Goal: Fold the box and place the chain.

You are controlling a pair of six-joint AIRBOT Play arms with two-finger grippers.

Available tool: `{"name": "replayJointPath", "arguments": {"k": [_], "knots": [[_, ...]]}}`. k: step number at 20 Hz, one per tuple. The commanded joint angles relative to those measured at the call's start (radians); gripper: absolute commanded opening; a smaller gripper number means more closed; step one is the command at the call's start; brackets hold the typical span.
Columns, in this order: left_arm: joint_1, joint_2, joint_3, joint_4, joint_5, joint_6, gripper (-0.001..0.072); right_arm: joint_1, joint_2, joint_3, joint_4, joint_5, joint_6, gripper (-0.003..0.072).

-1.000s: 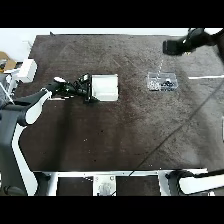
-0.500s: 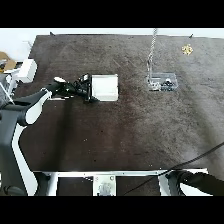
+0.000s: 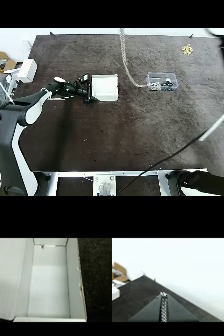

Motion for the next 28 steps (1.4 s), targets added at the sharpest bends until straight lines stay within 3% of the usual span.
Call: {"name": "replayJointPath", "arguments": {"k": [1, 6, 12, 14, 17, 19, 21, 24, 28], "knots": [[0.001, 0.000, 0.000, 0.000, 0.000, 0.000, 0.0223, 0.053, -0.056, -0.043, 0.016, 0.010, 0.003, 0.0001], [0.001, 0.000, 0.000, 0.000, 0.001, 0.000, 0.0223, 0.048, -0.103, -0.253, 0.008, -0.015, 0.020, 0.0002], [0.001, 0.000, 0.000, 0.000, 0.001, 0.000, 0.0223, -0.010, -0.118, -0.649, 0.019, -0.318, 0.140, 0.0003], [0.001, 0.000, 0.000, 0.000, 0.001, 0.000, 0.0223, -0.017, -0.148, -0.686, 0.019, -0.309, 0.154, 0.0380], [0.001, 0.000, 0.000, 0.000, 0.001, 0.000, 0.0223, -0.058, -0.133, -0.686, 0.020, -0.214, 0.202, 0.0385], [0.001, 0.000, 0.000, 0.000, 0.001, 0.001, 0.0223, -0.129, -0.093, -0.691, 0.019, -0.071, 0.257, 0.0209], [0.001, 0.000, 0.000, 0.000, 0.002, 0.001, 0.0223, -0.221, -0.050, -0.756, 0.019, -0.018, 0.349, 0.0208], [0.001, 0.000, 0.000, 0.000, 0.001, 0.001, 0.0223, -0.373, -0.039, -0.900, 0.020, -0.078, 0.483, 0.0209], [0.001, 0.000, 0.000, 0.000, 0.002, 0.001, 0.0223, -0.509, -0.124, -1.007, 0.142, -0.331, 0.534, 0.0209]]}}
